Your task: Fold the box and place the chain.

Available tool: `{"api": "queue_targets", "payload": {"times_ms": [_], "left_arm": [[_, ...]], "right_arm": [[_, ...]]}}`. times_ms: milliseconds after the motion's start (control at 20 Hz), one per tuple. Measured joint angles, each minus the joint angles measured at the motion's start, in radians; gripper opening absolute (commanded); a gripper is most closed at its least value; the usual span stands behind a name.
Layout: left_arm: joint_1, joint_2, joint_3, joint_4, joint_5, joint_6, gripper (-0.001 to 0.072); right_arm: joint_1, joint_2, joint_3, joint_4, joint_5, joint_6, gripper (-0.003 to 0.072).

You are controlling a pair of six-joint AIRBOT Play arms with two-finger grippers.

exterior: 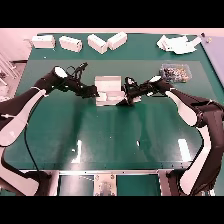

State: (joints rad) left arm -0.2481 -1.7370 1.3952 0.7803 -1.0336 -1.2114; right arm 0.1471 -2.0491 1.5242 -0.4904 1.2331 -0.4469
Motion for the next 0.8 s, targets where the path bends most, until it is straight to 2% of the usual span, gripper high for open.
{"api": "queue_targets", "payload": {"times_ms": [550, 800], "left_arm": [[-0.003, 0.000, 0.000, 0.055, 0.000, -0.128, 0.0312], [-0.039, 0.000, 0.000, 0.090, 0.016, -0.175, 0.0312]], "right_arm": [[0.000, 0.000, 0.000, 0.000, -0.002, 0.000, 0.0564], [0.000, 0.000, 0.000, 0.000, -0.002, 0.000, 0.0563]]}}
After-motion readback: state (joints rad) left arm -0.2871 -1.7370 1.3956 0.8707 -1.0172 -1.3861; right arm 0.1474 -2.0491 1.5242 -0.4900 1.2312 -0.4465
